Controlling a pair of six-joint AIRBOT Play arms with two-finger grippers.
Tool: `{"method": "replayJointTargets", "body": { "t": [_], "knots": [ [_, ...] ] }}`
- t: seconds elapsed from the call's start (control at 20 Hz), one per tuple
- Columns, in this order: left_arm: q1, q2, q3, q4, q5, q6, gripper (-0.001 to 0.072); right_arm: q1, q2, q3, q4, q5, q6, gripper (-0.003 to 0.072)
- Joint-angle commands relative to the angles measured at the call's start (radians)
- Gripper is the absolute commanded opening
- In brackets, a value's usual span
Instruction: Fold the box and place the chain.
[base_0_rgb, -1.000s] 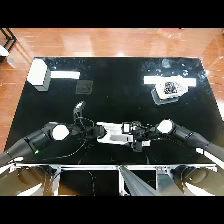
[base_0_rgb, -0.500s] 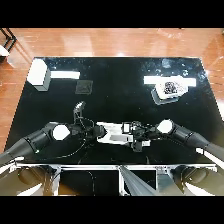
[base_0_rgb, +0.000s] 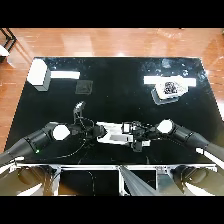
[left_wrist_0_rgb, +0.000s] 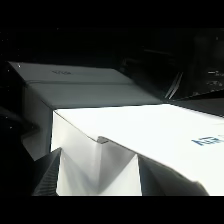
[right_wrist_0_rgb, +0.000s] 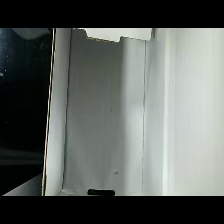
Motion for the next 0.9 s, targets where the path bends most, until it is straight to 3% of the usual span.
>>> {"method": "replayJointTargets", "body": {
  "t": [0.0, 0.15, 0.2, 0.45, 0.85],
  "knots": [
    [0.001, 0.005, 0.000, 0.000, 0.006, 0.001, 0.0572, 0.001, 0.000, 0.000, 0.000, 0.000, 0.000, 0.0354],
    [0.001, 0.044, 0.000, 0.001, 0.006, 0.006, 0.0585, 0.001, 0.000, 0.000, 0.000, 0.000, 0.000, 0.0354],
    [0.001, 0.055, 0.000, 0.001, 0.005, 0.015, 0.0641, 0.001, 0.000, 0.000, 0.000, 0.000, -0.001, 0.0354],
    [-0.001, 0.055, 0.000, 0.010, -0.064, 0.056, 0.0641, 0.001, 0.000, 0.000, 0.000, 0.000, 0.000, 0.0355],
    [-0.002, -0.003, 0.000, 0.050, -0.062, 0.052, 0.0637, 0.001, 0.000, 0.000, 0.000, 0.000, 0.000, 0.0354]
  ]
}}
